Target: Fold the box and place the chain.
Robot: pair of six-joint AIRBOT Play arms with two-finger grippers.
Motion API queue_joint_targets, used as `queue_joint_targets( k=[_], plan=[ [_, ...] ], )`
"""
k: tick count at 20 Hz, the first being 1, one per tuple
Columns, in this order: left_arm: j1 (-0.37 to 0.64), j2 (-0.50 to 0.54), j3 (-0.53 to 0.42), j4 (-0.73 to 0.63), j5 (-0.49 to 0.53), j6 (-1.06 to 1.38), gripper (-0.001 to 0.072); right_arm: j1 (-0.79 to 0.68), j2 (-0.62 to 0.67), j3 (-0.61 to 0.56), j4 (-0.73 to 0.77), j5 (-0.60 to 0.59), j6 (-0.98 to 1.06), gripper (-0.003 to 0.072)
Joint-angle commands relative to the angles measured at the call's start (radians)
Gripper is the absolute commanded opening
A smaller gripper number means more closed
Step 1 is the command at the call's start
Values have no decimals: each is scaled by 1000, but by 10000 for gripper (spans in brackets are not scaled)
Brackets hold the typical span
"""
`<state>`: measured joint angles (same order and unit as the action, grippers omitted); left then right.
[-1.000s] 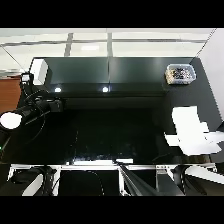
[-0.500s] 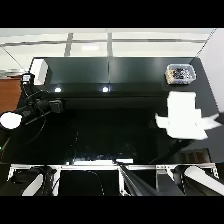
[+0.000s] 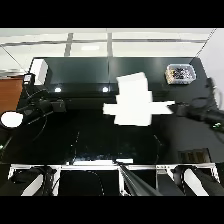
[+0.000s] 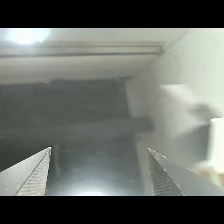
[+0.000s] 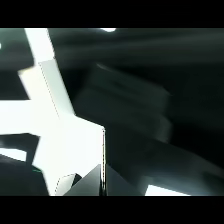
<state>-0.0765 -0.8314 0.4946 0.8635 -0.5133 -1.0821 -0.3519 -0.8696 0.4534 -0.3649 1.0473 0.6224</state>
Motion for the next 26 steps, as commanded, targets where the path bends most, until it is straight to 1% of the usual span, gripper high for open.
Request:
queue_joint_targets(
  k=[1,2,4,6,8,10,11,13,14,15,16,17,18,19,22,23,25,26],
  plan=[
    [-55,-89,18,-131,-97,57,696,242,45,-199,264,-193,-83,9],
    [-71,-136,39,-160,-144,67,696,308,45,-226,264,-250,-83,9],
    [-73,-250,104,-250,-245,93,696,414,45,-251,263,-327,-81,9],
    [-58,-379,184,-344,-362,167,696,478,45,-252,264,-355,-81,9],
    [-47,-522,266,-434,-489,236,697,508,45,-252,263,-357,-81,10],
    [-49,-655,345,-475,-615,290,697,521,45,-252,263,-356,-81,10],
    [-55,-711,381,-482,-681,310,696,526,45,-252,263,-356,-81,9],
    [-71,-807,454,-479,-852,376,682,528,45,-252,263,-355,-81,10],
    [-80,-845,489,-474,-955,417,610,528,45,-252,263,-355,-81,9],
    [-87,-872,518,-444,-1021,429,594,528,45,-252,263,-356,-81,10],
    [-95,-890,546,-375,-1048,425,594,528,45,-252,263,-356,-81,10],
    [-103,-899,563,-306,-1046,410,592,528,45,-252,263,-356,-81,9],
    [-114,-902,573,-249,-1038,401,553,528,45,-252,263,-356,-81,9],
    [-124,-903,581,-214,-1033,404,478,528,45,-252,263,-356,-81,10],
    [-132,-905,588,-192,-1037,457,214,528,45,-252,263,-357,-81,10],
    [-131,-905,588,-190,-1036,472,167,528,45,-252,263,-357,-81,10],
    [-131,-907,591,-191,-1030,478,137,528,45,-252,261,-356,-81,10],
    [-132,-907,591,-191,-1028,489,59,528,45,-252,259,-357,-81,10]
  ],
)
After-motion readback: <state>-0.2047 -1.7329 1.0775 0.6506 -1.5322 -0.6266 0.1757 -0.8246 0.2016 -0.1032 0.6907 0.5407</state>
